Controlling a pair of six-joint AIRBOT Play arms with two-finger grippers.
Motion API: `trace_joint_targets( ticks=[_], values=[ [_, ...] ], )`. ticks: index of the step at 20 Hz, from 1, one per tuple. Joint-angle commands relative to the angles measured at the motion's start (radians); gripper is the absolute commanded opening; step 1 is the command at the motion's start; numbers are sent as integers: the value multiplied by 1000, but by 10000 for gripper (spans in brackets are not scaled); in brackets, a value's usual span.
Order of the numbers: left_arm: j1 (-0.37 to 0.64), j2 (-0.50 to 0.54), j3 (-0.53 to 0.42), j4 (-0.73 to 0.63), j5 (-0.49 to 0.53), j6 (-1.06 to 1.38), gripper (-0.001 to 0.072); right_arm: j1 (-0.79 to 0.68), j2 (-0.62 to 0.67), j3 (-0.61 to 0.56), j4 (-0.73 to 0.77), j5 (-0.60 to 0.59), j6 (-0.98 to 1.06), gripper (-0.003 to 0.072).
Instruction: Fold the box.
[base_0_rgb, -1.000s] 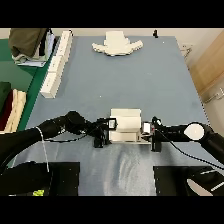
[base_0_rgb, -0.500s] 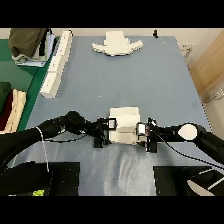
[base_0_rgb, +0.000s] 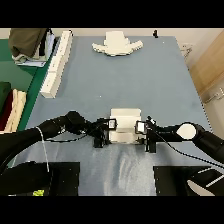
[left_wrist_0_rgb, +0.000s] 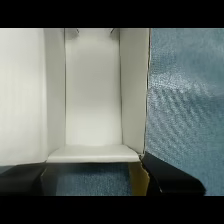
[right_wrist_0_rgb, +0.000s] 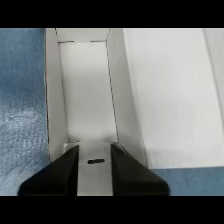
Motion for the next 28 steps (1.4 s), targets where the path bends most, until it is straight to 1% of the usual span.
trace_joint_targets(
  ticks=[1, 2, 3, 5, 6, 7, 8, 9, 10, 11, 13, 15, 17, 18, 20, 23, 26, 27, 28],
  values=[
    [0, 0, 1, -1, 0, 0, 522, 0, 53, 44, -230, 127, 367, 165],
    [0, 0, 1, -1, 0, 0, 522, 0, 90, 70, -353, 179, 557, 28],
    [0, 0, 1, -1, 0, 0, 522, 0, 128, 97, -464, 230, 720, 3],
    [0, 0, 1, -1, 0, 0, 522, -3, 215, 158, -679, 327, 992, 2],
    [0, 0, 1, -1, 0, 0, 522, -14, 255, 179, -823, 357, 1172, 2],
    [0, 0, 1, -1, 1, 0, 522, -39, 285, 185, -981, 381, 1377, 2],
    [0, 0, 1, -1, 0, 0, 522, -86, 293, 185, -1088, 425, 1527, 2],
    [0, 0, 1, -1, 1, 0, 523, -153, 278, 182, -1104, 462, 1596, 1],
    [0, 0, 1, -1, 0, 0, 522, -237, 243, 174, -1040, 470, 1653, 1],
    [0, 0, 1, -1, 0, 0, 522, -320, 197, 161, -920, 457, 1654, 1],
    [0, 0, 1, -1, 0, 0, 522, -440, 83, 129, -668, 422, 1586, 1],
    [0, 0, 1, -1, 0, 0, 522, -490, -42, 108, -420, 385, 1437, 1],
    [0, 0, 1, -1, 0, 0, 522, -486, -129, 108, -199, 381, 1292, 1],
    [0, 0, 1, -1, 0, -1, 522, -486, -153, 108, -128, 385, 1250, 1],
    [0, 0, 1, -1, 0, 0, 522, -486, -167, 108, -32, 392, 1194, 1],
    [0, 0, 1, -1, 0, 0, 522, -486, -142, 108, 118, 424, 1112, 1],
    [0, 0, 1, -1, 0, 0, 522, -486, -94, 108, 217, 467, 1073, 3],
    [0, 0, 1, -1, 0, 0, 522, -486, -78, 108, 237, 473, 1062, 14],
    [0, 0, 1, -1, 0, 0, 522, -485, -62, 109, 248, 474, 1061, 76]
  ],
)
